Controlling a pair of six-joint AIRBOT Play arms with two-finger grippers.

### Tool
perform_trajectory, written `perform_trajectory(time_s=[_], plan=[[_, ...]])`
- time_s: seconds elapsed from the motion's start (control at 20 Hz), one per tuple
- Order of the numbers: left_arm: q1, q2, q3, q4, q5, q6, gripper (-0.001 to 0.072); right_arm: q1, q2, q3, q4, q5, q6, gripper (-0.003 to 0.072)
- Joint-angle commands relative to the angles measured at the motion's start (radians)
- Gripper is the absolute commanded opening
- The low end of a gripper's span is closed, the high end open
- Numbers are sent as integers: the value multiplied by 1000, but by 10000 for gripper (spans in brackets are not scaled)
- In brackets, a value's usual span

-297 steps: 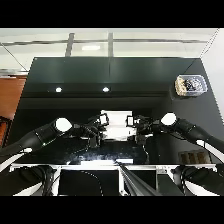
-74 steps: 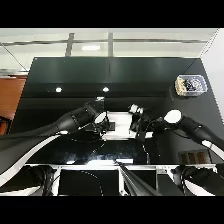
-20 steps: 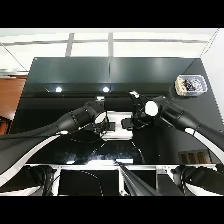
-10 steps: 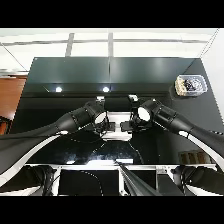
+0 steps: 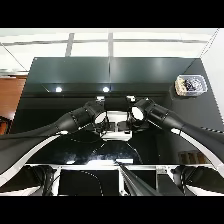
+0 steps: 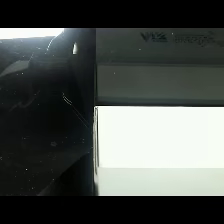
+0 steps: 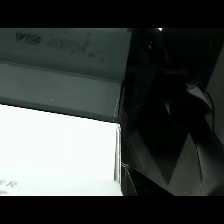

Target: Fold the box and place the chain.

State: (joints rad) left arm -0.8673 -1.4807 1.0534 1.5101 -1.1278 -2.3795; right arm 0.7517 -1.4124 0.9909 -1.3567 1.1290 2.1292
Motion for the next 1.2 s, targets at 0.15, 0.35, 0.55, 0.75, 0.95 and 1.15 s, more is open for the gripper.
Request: perform_trajectory(time_s=[0.15,0.35,0.55,0.75,0.95,1.15], plan=[[1,0,1,0,1,0,30,4,-14,6,-3,15,34,194],[1,0,1,0,1,0,30,5,-24,6,-2,15,34,194],[1,0,1,0,1,0,30,4,-30,6,-2,11,37,194],[1,0,1,0,1,0,30,4,-31,6,-2,-13,71,102],[1,0,1,0,1,0,30,4,-31,6,-2,-13,74,18],[1,0,1,0,1,0,30,3,-31,6,-6,-14,74,192]])
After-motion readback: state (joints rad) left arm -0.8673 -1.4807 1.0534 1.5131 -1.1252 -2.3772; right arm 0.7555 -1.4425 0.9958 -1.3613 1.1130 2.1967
